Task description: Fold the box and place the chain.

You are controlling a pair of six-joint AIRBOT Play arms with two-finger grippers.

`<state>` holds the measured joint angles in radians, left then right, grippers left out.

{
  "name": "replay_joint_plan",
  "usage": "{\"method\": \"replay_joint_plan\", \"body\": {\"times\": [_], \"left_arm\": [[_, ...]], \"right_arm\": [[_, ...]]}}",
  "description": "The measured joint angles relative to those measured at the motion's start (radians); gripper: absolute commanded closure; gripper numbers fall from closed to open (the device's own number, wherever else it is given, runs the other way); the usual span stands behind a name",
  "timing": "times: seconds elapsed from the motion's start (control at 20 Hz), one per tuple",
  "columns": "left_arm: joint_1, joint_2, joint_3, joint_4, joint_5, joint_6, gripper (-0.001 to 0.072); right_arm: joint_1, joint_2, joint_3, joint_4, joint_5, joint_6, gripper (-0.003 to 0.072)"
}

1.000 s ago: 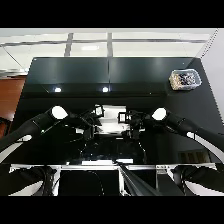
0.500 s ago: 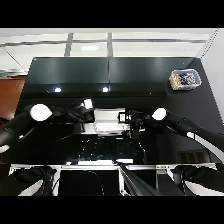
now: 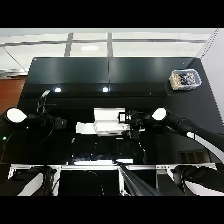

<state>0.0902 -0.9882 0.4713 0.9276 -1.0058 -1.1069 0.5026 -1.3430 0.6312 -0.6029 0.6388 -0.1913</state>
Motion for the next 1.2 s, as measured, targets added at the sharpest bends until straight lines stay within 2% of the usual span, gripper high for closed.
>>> {"method": "replay_joint_plan", "body": {"times": [0.1,0.25,0.45,0.6,0.75,0.8,0.85,0.95,1.0,1.2], "left_arm": [[0.079,-0.098,-0.031,-0.139,-0.062,0.017,0.0684],[0.090,-0.210,-0.042,-0.238,-0.074,0.035,0.0683],[-0.023,-0.292,-0.015,-0.293,-0.055,0.061,0.0682],[-0.116,-0.315,0.026,-0.307,-0.057,0.093,0.0682],[-0.162,-0.325,0.068,-0.319,-0.061,0.120,0.0680],[-0.170,-0.326,0.079,-0.325,-0.069,0.130,0.0643],[-0.174,-0.327,0.090,-0.334,-0.079,0.138,0.0522],[-0.180,-0.328,0.110,-0.356,-0.097,0.150,0.0156],[-0.183,-0.329,0.119,-0.367,-0.107,0.153,0.0127],[-0.204,-0.329,0.146,-0.409,-0.132,0.161,0.0140]], "right_arm": [[0.000,0.000,0.000,0.000,0.000,0.000,0.0621],[0.000,0.000,0.000,0.000,0.000,0.000,0.0621],[0.000,0.000,0.000,0.000,0.000,0.000,0.0621],[0.000,0.000,0.000,0.000,0.000,0.000,0.0621],[0.000,0.000,0.000,0.000,0.000,0.000,0.0621],[0.000,0.000,0.000,0.000,0.000,0.000,0.0621],[0.000,0.000,0.000,0.000,0.000,0.000,0.0621],[0.000,0.000,0.000,0.000,0.000,0.000,0.0621],[0.000,0.000,0.000,0.000,0.000,0.000,0.0621],[0.000,0.000,0.000,0.000,0.000,0.000,0.0621]]}}
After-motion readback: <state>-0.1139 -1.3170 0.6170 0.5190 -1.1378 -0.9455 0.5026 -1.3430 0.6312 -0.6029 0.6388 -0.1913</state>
